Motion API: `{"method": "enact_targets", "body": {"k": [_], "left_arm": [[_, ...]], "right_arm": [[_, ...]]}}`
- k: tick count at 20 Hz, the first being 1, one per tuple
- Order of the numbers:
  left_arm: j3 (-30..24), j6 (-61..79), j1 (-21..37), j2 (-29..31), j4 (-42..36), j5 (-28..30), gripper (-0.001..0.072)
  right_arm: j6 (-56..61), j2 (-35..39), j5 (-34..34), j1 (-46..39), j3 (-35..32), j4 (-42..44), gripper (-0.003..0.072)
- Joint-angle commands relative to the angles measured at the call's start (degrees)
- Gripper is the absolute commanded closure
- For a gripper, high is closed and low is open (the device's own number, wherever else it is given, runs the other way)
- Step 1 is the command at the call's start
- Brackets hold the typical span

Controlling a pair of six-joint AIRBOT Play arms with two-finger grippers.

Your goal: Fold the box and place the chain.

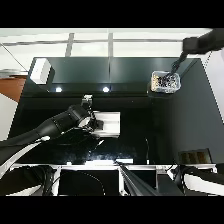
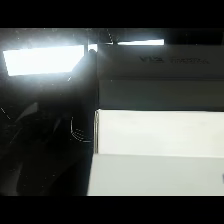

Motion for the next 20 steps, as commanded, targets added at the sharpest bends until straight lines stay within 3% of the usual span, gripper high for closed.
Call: {"method": "enact_targets", "body": {"k": [1,7,11,16,20], "left_arm": [[0.00,0.07,0.00,-0.02,0.00,-0.02,0.0682],[0.00,0.17,0.00,-0.02,0.00,-0.04,0.0682],[0.00,0.17,0.00,-0.02,0.00,0.04,0.0682],[0.00,0.17,0.00,-0.02,0.04,0.04,0.0682],[0.00,0.17,0.00,-0.02,0.04,0.09,0.0682]], "right_arm": [[-2.69,10.40,-0.46,-2.12,0.04,7.76,0.0666],[-3.34,21.03,-3.26,-1.36,0.04,11.19,0.0666],[-3.52,25.68,-14.91,2.21,0.04,11.19,0.0666],[-7.32,27.52,-25.59,12.81,0.02,14.86,0.0666],[-7.23,27.30,-26.56,18.21,0.02,19.67,0.0666]]}}
